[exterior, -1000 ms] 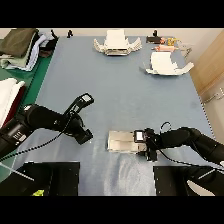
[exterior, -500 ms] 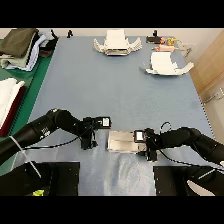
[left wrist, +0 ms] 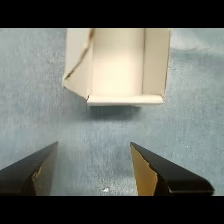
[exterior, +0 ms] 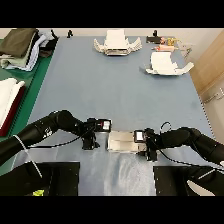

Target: Fold the box.

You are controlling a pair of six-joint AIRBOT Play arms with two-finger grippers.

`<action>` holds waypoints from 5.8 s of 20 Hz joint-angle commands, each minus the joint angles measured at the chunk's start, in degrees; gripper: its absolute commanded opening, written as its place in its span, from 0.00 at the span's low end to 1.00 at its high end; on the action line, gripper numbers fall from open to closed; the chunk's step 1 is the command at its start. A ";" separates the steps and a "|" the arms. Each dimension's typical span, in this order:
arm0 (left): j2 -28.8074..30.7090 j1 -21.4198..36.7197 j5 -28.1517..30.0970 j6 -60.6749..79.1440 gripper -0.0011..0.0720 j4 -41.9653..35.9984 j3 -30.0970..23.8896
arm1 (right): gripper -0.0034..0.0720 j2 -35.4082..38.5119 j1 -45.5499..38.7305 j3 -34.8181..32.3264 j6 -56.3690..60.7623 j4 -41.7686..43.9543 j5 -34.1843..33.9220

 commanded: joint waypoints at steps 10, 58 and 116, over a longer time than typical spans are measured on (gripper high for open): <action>-0.35 -1.53 6.12 18.86 1.00 -21.33 -6.84 | 0.67 0.04 0.02 0.04 0.00 0.00 0.02; -6.27 -7.91 12.02 14.58 0.83 -25.59 -6.78 | 0.67 0.04 0.02 0.04 0.00 0.00 0.02; -6.27 -7.91 12.02 14.58 0.83 -25.59 -6.78 | 0.23 28.74 0.33 0.57 89.81 1.20 -8.87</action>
